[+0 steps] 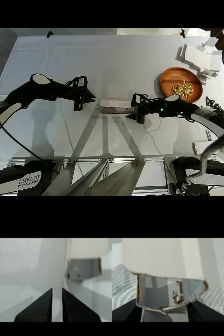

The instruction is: Fold the box and place the chain.

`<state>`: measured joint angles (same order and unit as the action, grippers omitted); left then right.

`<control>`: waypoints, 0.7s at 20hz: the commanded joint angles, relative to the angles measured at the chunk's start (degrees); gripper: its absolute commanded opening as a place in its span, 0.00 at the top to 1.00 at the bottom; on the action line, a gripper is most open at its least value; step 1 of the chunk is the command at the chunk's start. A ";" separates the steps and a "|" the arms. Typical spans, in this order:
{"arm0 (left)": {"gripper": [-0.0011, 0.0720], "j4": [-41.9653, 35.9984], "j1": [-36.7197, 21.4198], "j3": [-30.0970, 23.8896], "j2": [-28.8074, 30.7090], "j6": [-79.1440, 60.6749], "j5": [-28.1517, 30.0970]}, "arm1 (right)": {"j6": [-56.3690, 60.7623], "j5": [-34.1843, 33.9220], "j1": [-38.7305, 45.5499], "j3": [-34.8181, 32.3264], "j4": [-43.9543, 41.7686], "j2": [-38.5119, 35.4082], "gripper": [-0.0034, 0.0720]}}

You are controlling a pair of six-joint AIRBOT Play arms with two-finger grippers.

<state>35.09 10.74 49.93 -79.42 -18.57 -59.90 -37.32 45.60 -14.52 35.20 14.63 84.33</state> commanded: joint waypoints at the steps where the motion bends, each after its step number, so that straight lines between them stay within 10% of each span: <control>1: 0.99 7.45 -0.28 0.04 3.96 8.66 -5.75 | 0.02 0.02 -0.04 0.02 0.00 -0.04 0.28; 5: 0.98 6.23 1.60 0.02 5.20 10.78 -15.52 | 0.00 0.02 -0.04 0.02 0.00 -0.04 0.28; 14: 0.98 -7.28 9.44 0.02 2.47 13.77 -5.44 | 0.02 0.02 -0.04 0.02 0.00 -0.04 0.28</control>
<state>32.75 19.18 49.93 -76.66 -5.37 -68.95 -37.32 45.63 -14.52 35.20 14.63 84.33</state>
